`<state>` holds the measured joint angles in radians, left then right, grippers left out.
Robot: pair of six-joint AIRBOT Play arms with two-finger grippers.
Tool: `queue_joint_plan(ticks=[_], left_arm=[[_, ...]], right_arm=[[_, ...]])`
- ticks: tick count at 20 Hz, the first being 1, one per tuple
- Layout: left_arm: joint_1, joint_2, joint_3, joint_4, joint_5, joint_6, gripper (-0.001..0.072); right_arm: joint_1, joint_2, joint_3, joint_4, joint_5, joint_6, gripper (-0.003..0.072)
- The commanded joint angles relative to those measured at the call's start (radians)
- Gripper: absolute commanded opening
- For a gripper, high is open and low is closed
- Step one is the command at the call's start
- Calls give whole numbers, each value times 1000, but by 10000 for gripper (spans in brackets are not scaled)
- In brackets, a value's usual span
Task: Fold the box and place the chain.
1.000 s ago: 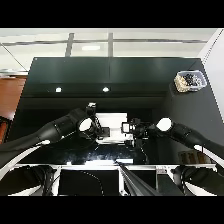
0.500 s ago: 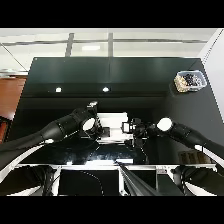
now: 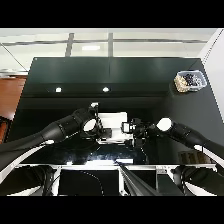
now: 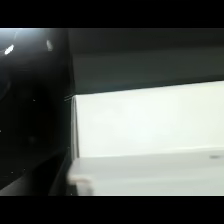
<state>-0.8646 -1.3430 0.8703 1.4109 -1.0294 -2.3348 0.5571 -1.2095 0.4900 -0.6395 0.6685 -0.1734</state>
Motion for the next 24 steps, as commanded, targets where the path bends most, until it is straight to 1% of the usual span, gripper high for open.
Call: queue_joint_plan(ticks=[1,2,3,4,6,7,8,9,11,15,16,19,24], left_arm=[[1,-1,1,43,14,-12,266],[1,-1,1,47,29,2,111],[1,-1,1,47,46,21,29],[-1,-1,2,47,61,24,29],[0,-1,13,51,60,24,28],[1,0,21,63,57,24,28],[3,0,29,76,53,24,29],[10,0,37,77,48,36,29],[29,-1,40,77,37,54,28],[60,-1,40,85,10,86,27],[61,-1,40,97,-6,87,27],[60,-2,38,103,-38,85,27],[60,-46,38,69,-30,80,28]], right_arm=[[0,0,0,0,1,0,305],[0,0,0,0,0,0,305],[0,0,0,0,0,0,305],[0,0,0,0,1,0,305],[0,0,0,1,1,1,307],[0,3,0,1,1,8,330],[0,8,0,12,0,34,583],[0,20,0,9,0,55,705],[0,66,0,-31,5,118,703],[0,181,0,-208,11,229,702],[0,200,1,-232,21,242,702],[1,205,2,-216,59,249,701],[14,193,2,-172,41,225,694]])
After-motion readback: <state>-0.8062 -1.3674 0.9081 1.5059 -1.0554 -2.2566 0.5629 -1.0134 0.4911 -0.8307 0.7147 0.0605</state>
